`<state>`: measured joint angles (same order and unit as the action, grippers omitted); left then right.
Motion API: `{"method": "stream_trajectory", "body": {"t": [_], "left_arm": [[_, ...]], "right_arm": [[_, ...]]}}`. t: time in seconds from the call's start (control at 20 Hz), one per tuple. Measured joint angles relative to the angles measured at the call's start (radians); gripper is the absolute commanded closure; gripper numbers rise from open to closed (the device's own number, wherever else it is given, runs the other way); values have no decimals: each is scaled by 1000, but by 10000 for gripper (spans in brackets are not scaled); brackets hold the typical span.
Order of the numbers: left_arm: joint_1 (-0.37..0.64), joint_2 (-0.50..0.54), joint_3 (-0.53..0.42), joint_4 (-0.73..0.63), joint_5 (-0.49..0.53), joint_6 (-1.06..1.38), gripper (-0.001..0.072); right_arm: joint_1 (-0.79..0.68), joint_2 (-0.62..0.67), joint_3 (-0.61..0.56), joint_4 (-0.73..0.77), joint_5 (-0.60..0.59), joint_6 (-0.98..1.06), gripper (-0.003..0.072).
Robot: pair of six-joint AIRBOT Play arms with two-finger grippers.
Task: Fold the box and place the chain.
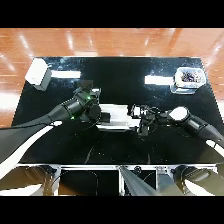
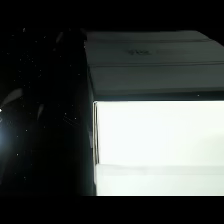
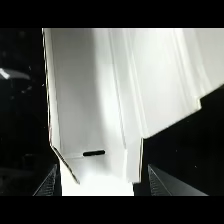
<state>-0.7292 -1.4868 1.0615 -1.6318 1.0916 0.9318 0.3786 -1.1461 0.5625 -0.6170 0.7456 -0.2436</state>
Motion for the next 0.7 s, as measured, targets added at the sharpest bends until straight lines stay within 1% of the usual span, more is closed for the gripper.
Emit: {"method": "stream_trajectory", "body": {"t": [0.1,0.15,0.2,0.3,0.35,0.4,0.7], "left_arm": [[0,0,0,2,2,0,694],[0,0,0,5,6,0,694],[0,0,0,9,14,0,694],[0,0,0,18,21,0,694],[0,0,0,21,24,0,694],[0,0,0,23,23,-3,694],[0,0,0,26,26,-9,693]], "right_arm": [[6,-8,0,10,0,-6,-4],[10,-12,0,15,0,-8,141],[14,-15,0,16,3,-11,266],[23,-23,0,21,5,-12,288],[27,-27,0,21,6,-16,409],[31,-31,0,23,7,-16,498],[42,-41,0,39,8,-37,501]]}}
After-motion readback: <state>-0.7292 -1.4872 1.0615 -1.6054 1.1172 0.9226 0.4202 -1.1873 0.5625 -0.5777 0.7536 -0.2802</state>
